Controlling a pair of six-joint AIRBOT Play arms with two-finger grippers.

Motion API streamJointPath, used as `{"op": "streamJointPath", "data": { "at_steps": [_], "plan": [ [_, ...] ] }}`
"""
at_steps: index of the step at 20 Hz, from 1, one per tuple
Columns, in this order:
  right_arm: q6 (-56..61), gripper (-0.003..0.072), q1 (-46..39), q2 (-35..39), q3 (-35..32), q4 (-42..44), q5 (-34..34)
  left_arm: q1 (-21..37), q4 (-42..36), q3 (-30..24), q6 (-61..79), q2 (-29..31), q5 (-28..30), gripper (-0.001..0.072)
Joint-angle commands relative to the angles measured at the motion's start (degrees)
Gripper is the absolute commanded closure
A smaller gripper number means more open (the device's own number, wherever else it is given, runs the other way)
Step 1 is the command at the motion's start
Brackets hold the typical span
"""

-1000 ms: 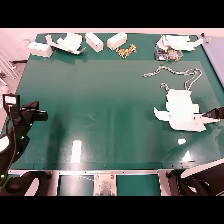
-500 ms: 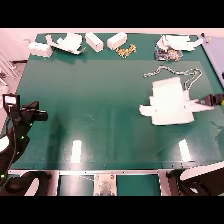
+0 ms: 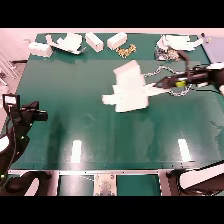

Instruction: Fold the box and place the chain.

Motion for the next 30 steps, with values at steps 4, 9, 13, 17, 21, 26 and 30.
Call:
{"op": "streamJointPath", "data": {
  "at_steps": [4, 9, 13, 17, 21, 26, 30],
  "plan": [
    [6.1, 0.068, 12.04, 0.33, -10.51, 2.89, -22.91, 0.02, 0.04, 0.17, 0.0, -0.02, 0.44, 0.0688],
    [3.91, 0.068, 12.52, -3.23, -13.18, 2.86, -24.83, 0.02, 0.02, 0.17, -0.02, -0.02, 0.5, 0.0688],
    [2.84, 0.068, 13.11, -3.61, -13.14, 2.91, -25.88, 0.02, 0.02, 0.17, -0.02, -0.02, -1.6, 0.0688],
    [2.43, 0.068, 13.38, -3.58, -13.09, 3.13, -26.62, 0.02, 0.02, 0.17, -0.02, -0.02, -4.61, 0.0688],
    [1.38, 0.0679, 13.42, -3.63, -11.04, 3.02, -27.32, 0.02, 0.0, 0.17, -0.07, -0.02, -7.5, 0.0428],
    [1.42, 0.0679, 13.4, -4.63, -9.07, 2.8, -25.83, 0.02, -0.2, 0.48, 0.02, -0.02, -13.22, 0.0063],
    [1.42, 0.0679, 13.42, -4.9, -9.03, 2.43, -25.68, 0.02, -0.17, 4.85, -1.55, -2.01, -17.99, 0.0064]
  ]
}}
